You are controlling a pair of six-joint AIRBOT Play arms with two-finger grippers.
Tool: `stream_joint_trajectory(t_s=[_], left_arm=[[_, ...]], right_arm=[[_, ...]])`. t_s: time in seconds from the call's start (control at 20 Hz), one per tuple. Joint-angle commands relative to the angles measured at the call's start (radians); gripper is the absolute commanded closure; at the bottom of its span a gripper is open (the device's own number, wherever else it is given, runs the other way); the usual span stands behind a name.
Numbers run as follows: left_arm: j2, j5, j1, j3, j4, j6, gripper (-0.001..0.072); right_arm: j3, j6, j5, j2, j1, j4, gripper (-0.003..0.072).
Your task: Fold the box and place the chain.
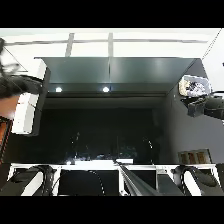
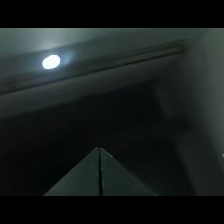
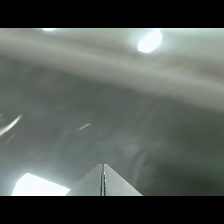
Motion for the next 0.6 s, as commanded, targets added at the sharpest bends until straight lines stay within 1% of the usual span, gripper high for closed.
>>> stream_joint_trajectory(t_s=[0.0,0.05,0.1,0.2,0.55], left_arm=[[0.128,0.291,-0.166,-0.251,-0.022,-0.018,0.0681],[0.142,0.323,-0.175,-0.285,-0.023,-0.017,0.0681],[0.150,0.335,-0.175,-0.304,-0.022,-0.017,0.0681],[0.150,0.320,-0.174,-0.315,-0.023,-0.018,0.0680],[0.150,0.333,-0.174,-0.316,-0.023,-0.018,0.0680]], right_arm=[[-0.143,-0.033,-0.309,0.050,0.005,-0.052,0.0669],[-0.158,-0.033,-0.316,0.048,0.005,-0.057,0.0669],[-0.159,-0.032,-0.298,0.048,0.005,-0.069,0.0669],[-0.159,-0.033,-0.290,0.048,0.005,-0.068,0.0669],[-0.159,-0.033,-0.290,0.048,0.005,-0.067,0.0669]])
